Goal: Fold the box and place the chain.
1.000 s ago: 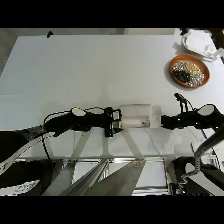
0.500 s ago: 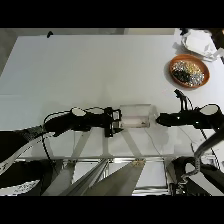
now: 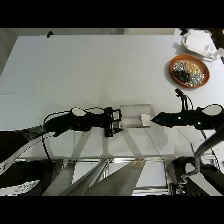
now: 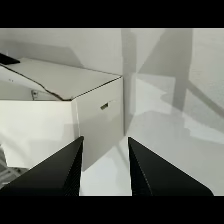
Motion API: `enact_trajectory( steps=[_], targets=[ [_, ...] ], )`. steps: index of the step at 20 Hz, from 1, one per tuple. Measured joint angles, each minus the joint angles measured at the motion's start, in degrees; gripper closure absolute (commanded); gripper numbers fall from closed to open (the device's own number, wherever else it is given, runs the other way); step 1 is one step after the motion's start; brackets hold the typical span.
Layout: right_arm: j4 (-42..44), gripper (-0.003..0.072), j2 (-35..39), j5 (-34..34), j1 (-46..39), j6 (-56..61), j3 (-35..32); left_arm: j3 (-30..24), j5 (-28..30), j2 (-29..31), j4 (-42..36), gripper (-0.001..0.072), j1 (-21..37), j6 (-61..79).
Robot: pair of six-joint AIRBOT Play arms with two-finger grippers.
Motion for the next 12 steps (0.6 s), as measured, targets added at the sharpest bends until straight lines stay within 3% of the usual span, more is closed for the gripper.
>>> enact_trajectory(
  steps=[12],
  targets=[
    [1.3, 0.0366, 0.1, 3.1, 0.0, -0.6, 0.0, 0.0, 0.0, 0.0, 0.0, 0.0435, 0.0, 0.0]
  ],
)
